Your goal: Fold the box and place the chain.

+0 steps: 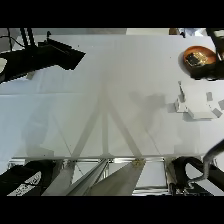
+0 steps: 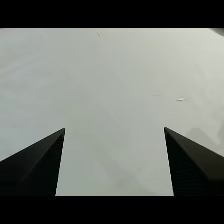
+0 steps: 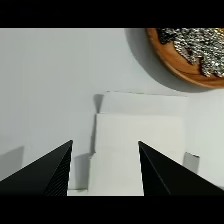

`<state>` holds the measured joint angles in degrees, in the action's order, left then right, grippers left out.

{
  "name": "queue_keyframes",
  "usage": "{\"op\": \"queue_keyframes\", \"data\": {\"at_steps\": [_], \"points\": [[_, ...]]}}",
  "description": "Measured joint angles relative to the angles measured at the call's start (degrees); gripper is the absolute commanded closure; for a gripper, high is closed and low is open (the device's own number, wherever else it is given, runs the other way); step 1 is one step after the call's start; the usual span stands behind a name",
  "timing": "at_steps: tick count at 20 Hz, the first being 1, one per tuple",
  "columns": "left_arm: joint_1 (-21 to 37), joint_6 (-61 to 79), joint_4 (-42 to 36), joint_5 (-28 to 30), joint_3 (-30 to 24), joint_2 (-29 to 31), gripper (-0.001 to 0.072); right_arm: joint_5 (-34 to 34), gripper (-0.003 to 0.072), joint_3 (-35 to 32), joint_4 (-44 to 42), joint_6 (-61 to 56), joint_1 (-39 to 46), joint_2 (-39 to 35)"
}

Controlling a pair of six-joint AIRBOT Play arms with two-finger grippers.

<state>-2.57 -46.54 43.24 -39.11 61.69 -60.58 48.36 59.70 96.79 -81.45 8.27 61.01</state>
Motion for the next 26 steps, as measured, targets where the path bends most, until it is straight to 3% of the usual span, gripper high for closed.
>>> {"op": "queue_keyframes", "data": {"at_steps": [8,14,20,26], "points": [[0.0,0.0,0.0,0.0,0.0,0.0,0.001,3.7,0.0231,5.9,0.6,1.3,22.0,0.4],[0.0,0.0,0.0,0.0,0.0,0.0,0.001,7.2,0.0231,6.7,-1.3,9.0,35.6,6.4],[0.0,0.0,0.0,0.0,0.0,0.0,0.001,9.4,0.0231,8.3,-2.9,15.7,39.6,18.6],[0.0,0.0,0.0,0.0,0.0,0.0,0.001,11.4,0.0236,15.1,-7.9,22.5,40.1,30.9]]}}
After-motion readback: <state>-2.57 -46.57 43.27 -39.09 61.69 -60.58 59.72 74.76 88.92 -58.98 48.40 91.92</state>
